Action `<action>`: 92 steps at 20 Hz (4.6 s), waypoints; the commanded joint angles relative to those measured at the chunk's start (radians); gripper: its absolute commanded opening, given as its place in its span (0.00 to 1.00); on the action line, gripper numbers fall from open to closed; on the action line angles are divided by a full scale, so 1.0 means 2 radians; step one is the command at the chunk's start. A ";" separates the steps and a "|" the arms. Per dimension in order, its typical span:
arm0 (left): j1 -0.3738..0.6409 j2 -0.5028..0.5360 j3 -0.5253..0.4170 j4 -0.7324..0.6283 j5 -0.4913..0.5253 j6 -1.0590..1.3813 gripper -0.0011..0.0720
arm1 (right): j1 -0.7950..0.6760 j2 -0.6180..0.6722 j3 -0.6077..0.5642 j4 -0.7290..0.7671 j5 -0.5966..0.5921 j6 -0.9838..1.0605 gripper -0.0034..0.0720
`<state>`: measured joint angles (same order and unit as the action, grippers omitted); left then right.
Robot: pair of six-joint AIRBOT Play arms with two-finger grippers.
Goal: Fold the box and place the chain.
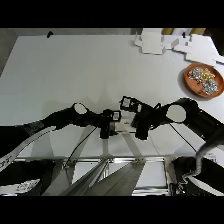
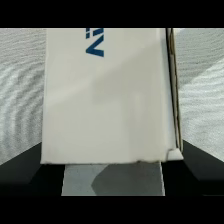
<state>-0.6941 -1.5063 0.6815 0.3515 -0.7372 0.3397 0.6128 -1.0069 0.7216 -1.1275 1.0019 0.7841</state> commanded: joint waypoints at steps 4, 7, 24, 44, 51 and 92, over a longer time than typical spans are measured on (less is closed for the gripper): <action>0.000 0.000 0.000 0.000 0.000 0.000 0.39 | -0.001 -0.010 -0.020 0.006 0.004 0.000 0.07; 0.000 0.000 0.000 0.000 0.000 0.000 0.39 | -0.001 -0.011 -0.033 0.006 0.002 0.000 0.07; 0.000 0.000 0.000 0.000 0.000 0.000 0.39 | -0.004 -0.017 -0.039 0.029 0.000 0.005 0.07; 0.000 0.000 0.000 0.000 0.000 0.000 0.39 | -0.321 0.063 -0.075 -0.210 0.135 0.337 0.07; 0.000 0.000 0.000 0.000 -0.001 0.000 0.39 | -0.322 0.063 -0.074 -0.208 0.153 0.337 0.07; 0.512 0.232 -0.003 0.506 -0.215 -0.825 0.56 | -0.322 0.063 -0.074 -0.208 0.153 0.337 0.07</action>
<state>0.3229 -0.9955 0.6762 1.3579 -1.1004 -1.2881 -0.0296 -0.8818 0.5735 -1.5429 1.3083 1.4586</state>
